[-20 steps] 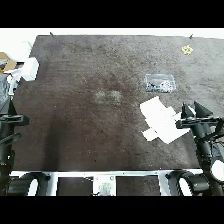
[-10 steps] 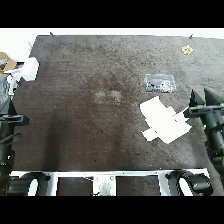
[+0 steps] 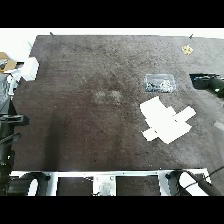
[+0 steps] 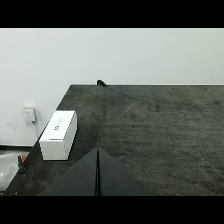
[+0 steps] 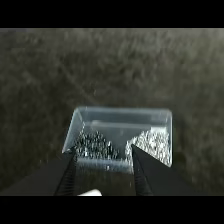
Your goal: Fold the box and place the chain.
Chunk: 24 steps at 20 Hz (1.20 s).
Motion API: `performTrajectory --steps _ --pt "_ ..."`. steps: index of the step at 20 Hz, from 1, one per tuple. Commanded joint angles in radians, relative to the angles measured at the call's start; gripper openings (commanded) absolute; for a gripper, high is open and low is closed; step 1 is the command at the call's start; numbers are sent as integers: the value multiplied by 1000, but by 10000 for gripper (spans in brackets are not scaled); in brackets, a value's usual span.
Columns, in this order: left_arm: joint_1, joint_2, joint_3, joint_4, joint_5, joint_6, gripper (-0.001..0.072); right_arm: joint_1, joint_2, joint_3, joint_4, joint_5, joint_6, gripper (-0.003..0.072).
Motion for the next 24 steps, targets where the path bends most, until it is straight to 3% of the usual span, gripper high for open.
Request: performTrajectory --steps 1,4,6,7,8,10,19,24 --pt "1 1 0 0 0 0 12 -197 -240 266 -260 443 265 386" --pt "1 1 0 0 0 0 12 -197 -389 499 -519 718 305 386" --pt "1 1 0 0 0 0 12 -167 -460 594 -674 749 331 387" --pt "1 1 0 0 0 0 12 -152 -484 617 -723 751 329 399" --pt "1 1 0 0 0 0 12 -132 -513 632 -784 748 329 460" --pt "1 1 0 0 0 0 12 -96 -569 639 -870 751 328 458" --pt "1 1 0 0 0 0 12 -65 -773 695 -835 808 240 455" --pt "1 1 0 0 0 0 12 -67 -869 694 -785 906 203 436"
